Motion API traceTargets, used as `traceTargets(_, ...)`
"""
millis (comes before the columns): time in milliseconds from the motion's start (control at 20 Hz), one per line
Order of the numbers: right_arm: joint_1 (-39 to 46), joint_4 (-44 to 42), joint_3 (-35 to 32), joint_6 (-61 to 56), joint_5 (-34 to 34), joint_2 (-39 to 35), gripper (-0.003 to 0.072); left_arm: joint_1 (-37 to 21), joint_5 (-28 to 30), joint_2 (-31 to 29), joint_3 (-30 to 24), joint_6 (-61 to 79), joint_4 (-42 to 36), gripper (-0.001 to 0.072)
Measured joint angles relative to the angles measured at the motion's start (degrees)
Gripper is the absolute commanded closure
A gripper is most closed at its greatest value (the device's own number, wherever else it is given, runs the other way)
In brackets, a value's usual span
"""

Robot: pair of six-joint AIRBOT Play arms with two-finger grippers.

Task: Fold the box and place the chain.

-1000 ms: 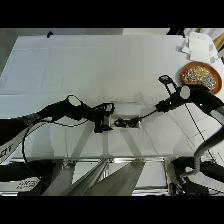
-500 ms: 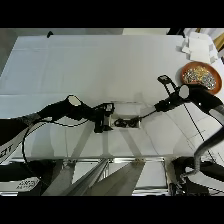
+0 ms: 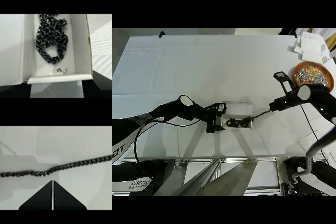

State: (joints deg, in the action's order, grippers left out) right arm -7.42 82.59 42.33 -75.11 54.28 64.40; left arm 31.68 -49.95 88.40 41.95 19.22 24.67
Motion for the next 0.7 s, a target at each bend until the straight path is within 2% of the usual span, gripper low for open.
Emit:
traceTargets(100,0.0,-1.5,0.0,0.4,1.6,-3.4,0.0665,0.0,0.0,0.0,0.0,0.0,0.0,0.0394)
traceTargets(150,0.0,-2.0,0.0,0.5,2.1,-4.7,0.0481,0.0,0.0,0.0,0.0,0.0,0.0,0.0394)
traceTargets(200,0.0,-2.3,0.0,0.6,2.5,-5.7,0.0341,0.0,0.0,0.0,0.0,0.0,0.0,0.0394)
traceTargets(350,0.0,-2.3,0.0,0.4,2.7,-6.2,0.0391,0.0,0.0,0.0,0.0,0.0,0.0,0.0394)
traceTargets(700,0.0,-1.6,0.0,-2.1,-1.6,2.7,0.0395,0.0,0.0,0.0,0.0,0.0,0.0,0.0394)
